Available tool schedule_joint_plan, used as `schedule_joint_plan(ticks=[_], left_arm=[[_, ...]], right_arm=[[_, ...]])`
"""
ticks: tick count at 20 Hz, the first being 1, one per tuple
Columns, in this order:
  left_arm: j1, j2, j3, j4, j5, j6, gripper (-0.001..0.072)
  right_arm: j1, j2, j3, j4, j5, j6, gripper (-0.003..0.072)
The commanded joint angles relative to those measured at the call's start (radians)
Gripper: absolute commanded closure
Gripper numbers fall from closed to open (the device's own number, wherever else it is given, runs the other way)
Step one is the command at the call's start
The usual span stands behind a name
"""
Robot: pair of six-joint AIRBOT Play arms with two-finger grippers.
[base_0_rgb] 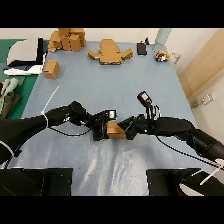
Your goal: Fold the box.
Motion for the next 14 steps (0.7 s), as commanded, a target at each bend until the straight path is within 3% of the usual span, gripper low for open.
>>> schedule_joint_plan(ticks=[1,14], left_arm=[[0.001,-0.001,0.0,0.0,0.0,0.0,0.0196],[0.001,-0.001,0.0,0.0,0.0,0.0,0.0196]], right_arm=[[-0.001,0.003,0.0,-0.065,-0.039,-0.029,0.068],[-0.001,-0.1,0.0,-0.104,-0.043,-0.029,0.068]])
